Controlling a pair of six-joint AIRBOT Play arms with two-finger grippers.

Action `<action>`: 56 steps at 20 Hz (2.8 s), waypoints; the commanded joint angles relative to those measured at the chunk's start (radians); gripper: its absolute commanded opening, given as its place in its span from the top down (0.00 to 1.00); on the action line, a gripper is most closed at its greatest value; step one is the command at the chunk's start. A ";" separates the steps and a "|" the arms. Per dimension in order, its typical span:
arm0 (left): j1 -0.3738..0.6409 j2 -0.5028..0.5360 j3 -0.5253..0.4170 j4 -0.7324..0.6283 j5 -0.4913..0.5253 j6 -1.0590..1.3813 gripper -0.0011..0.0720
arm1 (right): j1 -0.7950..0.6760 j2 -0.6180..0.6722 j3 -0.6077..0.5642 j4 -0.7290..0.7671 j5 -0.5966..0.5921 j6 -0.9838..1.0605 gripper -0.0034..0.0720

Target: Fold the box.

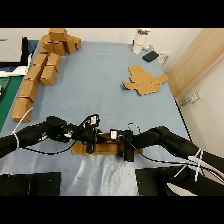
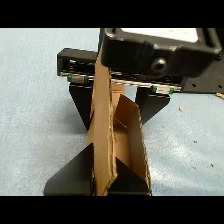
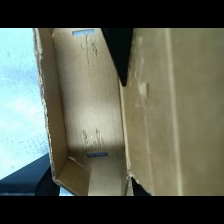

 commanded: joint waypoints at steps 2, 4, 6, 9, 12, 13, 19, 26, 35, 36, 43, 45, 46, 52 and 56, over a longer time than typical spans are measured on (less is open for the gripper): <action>0.000 0.000 0.001 0.000 0.002 -0.001 0.97 | 0.001 0.000 -0.001 0.000 0.000 0.000 0.24; 0.000 0.000 0.001 0.000 0.000 0.000 0.97 | 0.001 0.000 -0.001 0.000 0.000 0.000 0.24; 0.003 0.002 0.001 0.006 0.003 -0.029 0.96 | 0.001 0.000 -0.001 0.000 0.000 0.000 0.24; 0.035 0.036 0.001 0.013 0.031 -0.220 0.48 | 0.001 0.000 -0.001 0.000 0.000 0.000 0.24; 0.092 0.111 0.001 0.134 0.021 -0.398 0.48 | 0.001 0.000 -0.001 0.000 0.000 0.000 0.24; 0.105 0.139 0.001 0.206 0.011 -0.458 0.48 | 0.001 0.000 -0.001 0.000 0.000 0.000 0.24; 0.119 0.330 0.001 0.619 -0.159 -0.999 0.60 | 0.001 0.000 -0.001 0.000 0.000 0.000 0.24; 0.015 0.327 -0.004 0.486 -0.267 -1.568 0.97 | 0.001 0.000 -0.001 0.000 0.000 0.000 0.24; 0.011 0.114 0.019 0.144 0.150 -1.469 0.97 | 0.001 0.000 -0.001 0.000 -0.002 0.000 0.24; 0.011 0.094 0.023 0.154 0.167 -1.469 0.97 | 0.001 0.000 -0.001 0.000 -0.002 0.000 0.24; 0.010 -0.007 0.041 0.264 0.167 -1.541 0.97 | 0.001 0.000 -0.001 0.000 0.000 0.000 0.24; 0.010 -0.007 0.041 0.278 0.163 -1.543 0.97 | 0.001 0.000 -0.001 0.000 0.000 0.000 0.24; 0.010 -0.007 0.041 0.283 0.164 -1.543 0.97 | 0.001 0.000 -0.001 0.000 0.000 0.000 0.24; 0.011 -0.006 0.041 0.304 0.164 -1.563 0.97 | 0.001 0.000 -0.001 0.000 0.000 0.000 0.24; 0.087 0.058 0.054 0.304 0.040 -1.446 0.97 | 0.001 0.000 -0.001 0.000 0.000 0.000 0.24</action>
